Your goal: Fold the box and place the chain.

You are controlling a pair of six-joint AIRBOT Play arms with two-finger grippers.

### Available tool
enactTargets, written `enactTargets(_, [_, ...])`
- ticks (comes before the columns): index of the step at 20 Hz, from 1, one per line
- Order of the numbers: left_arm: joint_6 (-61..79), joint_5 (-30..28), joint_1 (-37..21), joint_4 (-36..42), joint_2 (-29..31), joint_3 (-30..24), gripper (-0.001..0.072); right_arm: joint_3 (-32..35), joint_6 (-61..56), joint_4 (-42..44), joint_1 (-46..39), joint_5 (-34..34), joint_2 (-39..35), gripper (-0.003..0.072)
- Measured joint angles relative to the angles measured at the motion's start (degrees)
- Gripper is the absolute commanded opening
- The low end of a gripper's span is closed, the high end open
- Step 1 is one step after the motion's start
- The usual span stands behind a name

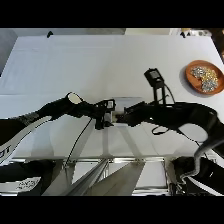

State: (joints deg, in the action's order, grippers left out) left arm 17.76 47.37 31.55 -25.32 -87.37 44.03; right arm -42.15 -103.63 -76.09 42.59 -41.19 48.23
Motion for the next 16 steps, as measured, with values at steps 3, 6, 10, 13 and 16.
enactTargets(3, [0.0, 0.0, 0.0, 0.0, 0.0, 0.0, 0.0334, 0.0, -0.3, 0.0, 0.1, -0.1, 5.2, 0.0170])
enactTargets(6, [0.0, 0.0, 0.0, 0.0, 0.0, 0.0, 0.0334, 0.0, -1.1, 0.0, 0.1, -0.1, 9.2, 0.0211])
enactTargets(10, [0.0, 0.0, 0.0, 0.0, 0.0, 0.0, 0.0334, -0.7, -1.4, -1.3, -0.2, -0.7, 10.3, 0.0246])
enactTargets(13, [0.0, 0.0, 0.0, 0.0, 0.0, 0.0, 0.0334, -2.1, -1.4, -4.1, -3.5, -5.7, 8.8, 0.0246])
enactTargets(16, [0.0, 0.0, 0.0, 0.0, 0.0, 0.0, 0.0334, -2.8, -1.5, -8.0, -9.4, -11.7, 7.9, 0.0372])
